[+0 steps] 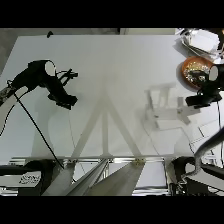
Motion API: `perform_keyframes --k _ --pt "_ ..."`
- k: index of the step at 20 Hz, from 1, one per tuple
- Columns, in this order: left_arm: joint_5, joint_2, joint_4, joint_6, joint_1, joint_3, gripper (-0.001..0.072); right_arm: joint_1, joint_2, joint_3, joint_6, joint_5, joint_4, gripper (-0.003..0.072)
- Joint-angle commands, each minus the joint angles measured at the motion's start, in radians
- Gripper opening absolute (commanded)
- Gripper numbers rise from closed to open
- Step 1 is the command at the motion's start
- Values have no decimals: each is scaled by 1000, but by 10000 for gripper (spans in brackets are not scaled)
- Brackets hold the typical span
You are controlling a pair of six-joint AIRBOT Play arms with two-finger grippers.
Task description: Fold the box and place the chain.
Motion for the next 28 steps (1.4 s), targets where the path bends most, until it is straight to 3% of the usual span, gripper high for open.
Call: perform_keyframes --k 1,5,8,9,11,15,17,23,28 --pt "0 0 0 0 -1 0 10 104 146 -78 -40 -140 327 14" --pt "33 0 -12 2 -1 0 10 264 236 -265 -23 -308 420 14" --pt "46 0 -51 150 2 0 20 377 238 -333 7 -376 426 14" --pt "41 0 -90 216 2 0 84 405 238 -338 7 -388 427 14" --pt "30 0 -220 356 2 0 284 449 238 -338 31 -407 427 14" --pt "53 -4 -586 678 2 0 403 483 238 -338 33 -415 431 15" --pt "78 -4 -699 743 2 0 645 484 238 -338 33 -415 430 15" --pt "41 -75 -729 818 -1 0 688 484 238 -338 33 -415 430 15" --pt "17 -179 -873 890 -2 -6 688 484 238 -338 33 -415 430 15"
